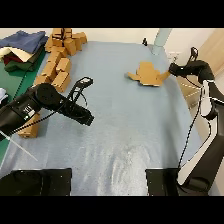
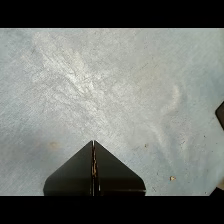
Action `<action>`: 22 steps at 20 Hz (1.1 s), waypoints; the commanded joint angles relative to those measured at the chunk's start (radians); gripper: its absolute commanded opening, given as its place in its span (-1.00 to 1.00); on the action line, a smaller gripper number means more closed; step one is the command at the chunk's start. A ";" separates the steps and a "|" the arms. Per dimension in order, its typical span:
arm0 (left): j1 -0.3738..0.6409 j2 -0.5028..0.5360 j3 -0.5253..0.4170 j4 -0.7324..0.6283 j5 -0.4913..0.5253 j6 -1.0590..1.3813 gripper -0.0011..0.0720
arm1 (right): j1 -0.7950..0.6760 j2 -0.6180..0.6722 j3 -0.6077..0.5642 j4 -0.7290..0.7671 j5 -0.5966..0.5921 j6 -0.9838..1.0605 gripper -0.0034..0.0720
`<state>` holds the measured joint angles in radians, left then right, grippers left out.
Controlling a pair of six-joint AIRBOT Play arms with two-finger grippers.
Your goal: Fold the box.
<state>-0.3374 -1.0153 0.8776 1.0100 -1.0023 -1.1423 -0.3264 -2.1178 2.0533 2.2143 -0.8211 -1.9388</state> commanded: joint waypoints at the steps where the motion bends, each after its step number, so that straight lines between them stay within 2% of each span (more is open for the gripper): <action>1: 0.000 0.000 0.000 0.000 0.000 0.000 -0.93 | 0.035 0.097 -0.068 0.000 -0.056 -0.014 -0.92; 3: 0.000 0.000 0.000 0.000 0.000 0.000 -0.93 | 0.057 0.182 -0.161 -0.014 -0.050 0.007 -0.92; 6: 0.000 0.000 0.000 0.000 0.000 0.001 -0.93 | 0.089 0.344 -0.360 -0.039 -0.040 0.031 -0.92; 10: 0.000 0.000 0.000 0.000 0.000 0.001 -0.93 | 0.159 0.663 -0.749 -0.089 0.054 0.084 -0.92; 13: 0.000 0.000 0.000 0.000 0.000 0.000 -0.93 | 0.229 0.903 -1.044 -0.096 0.079 0.152 -0.92; 16: 0.000 0.000 0.000 0.000 0.000 0.000 -0.93 | 0.328 1.095 -1.310 -0.150 0.115 0.299 -0.92; 19: 0.000 0.000 0.000 0.000 0.000 0.000 -0.93 | 0.409 1.213 -1.461 -0.235 0.131 0.414 -0.91; 22: 0.000 0.000 0.000 0.000 0.000 0.000 -0.93 | 0.440 1.247 -1.493 -0.294 0.082 0.437 -0.91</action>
